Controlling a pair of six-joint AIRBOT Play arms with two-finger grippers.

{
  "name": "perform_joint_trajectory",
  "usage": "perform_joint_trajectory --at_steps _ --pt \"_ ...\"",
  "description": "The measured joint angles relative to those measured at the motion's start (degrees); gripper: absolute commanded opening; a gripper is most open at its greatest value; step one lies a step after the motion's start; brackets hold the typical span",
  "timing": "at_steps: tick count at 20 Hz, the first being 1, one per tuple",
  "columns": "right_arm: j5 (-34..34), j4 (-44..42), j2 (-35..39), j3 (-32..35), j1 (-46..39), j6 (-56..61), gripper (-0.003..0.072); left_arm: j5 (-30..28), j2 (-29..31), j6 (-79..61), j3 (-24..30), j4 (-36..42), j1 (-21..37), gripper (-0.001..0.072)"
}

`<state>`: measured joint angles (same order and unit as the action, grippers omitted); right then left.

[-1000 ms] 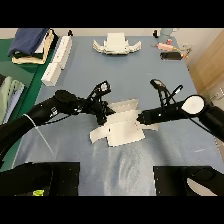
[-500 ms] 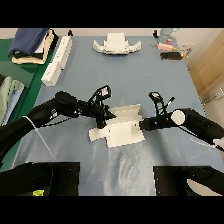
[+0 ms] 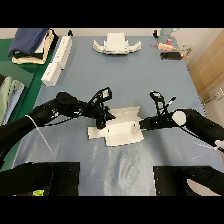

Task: Fold the box.

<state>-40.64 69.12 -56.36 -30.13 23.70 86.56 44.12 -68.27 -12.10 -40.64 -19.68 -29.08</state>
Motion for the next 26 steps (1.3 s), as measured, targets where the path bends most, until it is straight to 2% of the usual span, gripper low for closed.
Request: perform_joint_trajectory --at_steps 9,12,19,26 --pt "-1.88 11.54 6.19 0.02 0.0 11.47 0.0001 5.07 -1.05 -7.69 0.02 0.31 0.0 0.0013" --pt "-1.9 12.7 6.62 0.02 -0.02 13.16 0.0001 5.33 -1.49 -8.72 -0.07 1.11 0.22 0.0013" --pt "-0.68 13.88 6.84 0.02 0.0 15.28 0.0001 7.1 -2.49 -7.17 -1.75 2.84 4.76 0.0013" --pt "2.99 14.93 6.84 0.02 -0.02 18.12 0.0002 9.81 -6.84 -7.98 -2.01 5.2 4.15 0.0013"
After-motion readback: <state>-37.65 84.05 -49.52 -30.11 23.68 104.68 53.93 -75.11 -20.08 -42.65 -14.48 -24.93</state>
